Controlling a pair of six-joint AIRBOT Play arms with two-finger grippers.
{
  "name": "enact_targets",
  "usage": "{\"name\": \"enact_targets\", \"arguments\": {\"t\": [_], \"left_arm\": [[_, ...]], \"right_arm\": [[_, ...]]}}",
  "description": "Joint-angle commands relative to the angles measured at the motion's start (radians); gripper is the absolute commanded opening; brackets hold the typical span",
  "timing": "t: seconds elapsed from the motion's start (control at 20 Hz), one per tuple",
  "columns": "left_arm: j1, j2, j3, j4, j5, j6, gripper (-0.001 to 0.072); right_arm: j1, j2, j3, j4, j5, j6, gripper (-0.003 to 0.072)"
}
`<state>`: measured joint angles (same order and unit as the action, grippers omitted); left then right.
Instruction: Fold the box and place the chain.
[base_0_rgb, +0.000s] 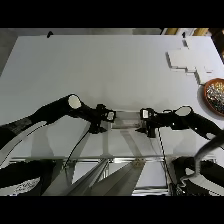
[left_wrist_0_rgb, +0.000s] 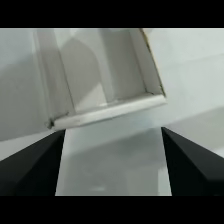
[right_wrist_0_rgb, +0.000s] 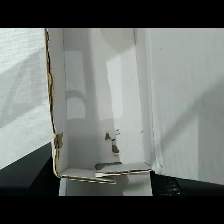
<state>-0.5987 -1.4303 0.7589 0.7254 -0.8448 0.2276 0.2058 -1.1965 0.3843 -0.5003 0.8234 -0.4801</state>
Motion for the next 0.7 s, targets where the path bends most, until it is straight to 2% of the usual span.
{"name": "enact_targets", "arguments": {"t": [0.0, 0.25, 0.45, 0.65], "left_arm": [[0.002, -0.021, -0.003, -0.096, 0.068, 0.053, 0.0692], [-0.008, -0.021, -0.018, -0.181, 0.032, 0.053, 0.0693], [-0.005, -0.021, -0.072, -0.209, 0.050, -0.002, 0.0693], [-0.005, -0.021, -0.082, -0.263, 0.061, 0.000, 0.0693]], "right_arm": [[0.000, 0.000, 0.000, 0.000, 0.000, 0.000, 0.0401], [0.000, 0.000, 0.000, 0.000, 0.000, 0.000, 0.0401], [0.000, 0.000, 0.000, 0.000, 0.000, 0.000, 0.0401], [0.000, 0.000, 0.000, 0.000, 0.000, 0.000, 0.0401]]}}
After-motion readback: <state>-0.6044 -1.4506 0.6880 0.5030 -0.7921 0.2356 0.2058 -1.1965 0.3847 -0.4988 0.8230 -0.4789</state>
